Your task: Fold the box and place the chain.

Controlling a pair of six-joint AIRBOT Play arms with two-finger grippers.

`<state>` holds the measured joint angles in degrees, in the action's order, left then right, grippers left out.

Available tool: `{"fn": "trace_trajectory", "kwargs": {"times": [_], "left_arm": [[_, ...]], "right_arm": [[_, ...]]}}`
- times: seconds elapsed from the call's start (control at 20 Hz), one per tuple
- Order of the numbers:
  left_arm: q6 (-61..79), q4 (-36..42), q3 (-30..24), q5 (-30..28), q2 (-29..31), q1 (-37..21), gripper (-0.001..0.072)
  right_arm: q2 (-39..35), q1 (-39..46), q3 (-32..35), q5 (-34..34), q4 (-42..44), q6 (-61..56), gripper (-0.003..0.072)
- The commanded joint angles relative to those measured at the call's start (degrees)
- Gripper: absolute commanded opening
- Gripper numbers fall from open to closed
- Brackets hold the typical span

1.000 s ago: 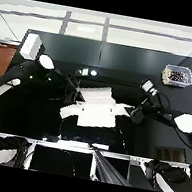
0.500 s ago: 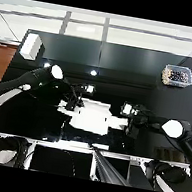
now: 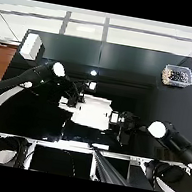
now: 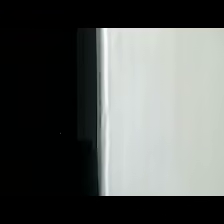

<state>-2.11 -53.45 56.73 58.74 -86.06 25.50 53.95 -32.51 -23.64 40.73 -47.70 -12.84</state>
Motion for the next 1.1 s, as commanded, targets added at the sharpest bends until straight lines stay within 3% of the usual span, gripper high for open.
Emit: {"fn": "trace_trajectory", "kwargs": {"times": [0.0,0.15,0.3,0.7,1.05], "left_arm": [[-1.36,0.00,0.35,0.22,-0.11,0.02,0.0028],[-2.84,-0.04,0.35,0.35,-0.13,0.09,0.0027],[-8.96,0.07,0.31,0.22,-0.24,0.17,0.0026],[-8.76,0.09,0.28,0.15,-0.26,0.20,0.0026],[-7.65,0.09,0.28,-0.22,-0.26,0.20,0.0026]], "right_arm": [[2.80,-2.80,0.07,-6.14,1.90,1.11,0.0701],[4.11,-3.32,0.07,-10.51,5.33,1.16,0.0702],[4.52,-3.32,0.07,-10.67,5.70,1.31,0.0702],[4.52,-3.28,-0.74,-13.03,5.86,3.37,0.0702],[4.52,1.01,-8.26,-8.44,5.70,7.56,0.0701]]}}
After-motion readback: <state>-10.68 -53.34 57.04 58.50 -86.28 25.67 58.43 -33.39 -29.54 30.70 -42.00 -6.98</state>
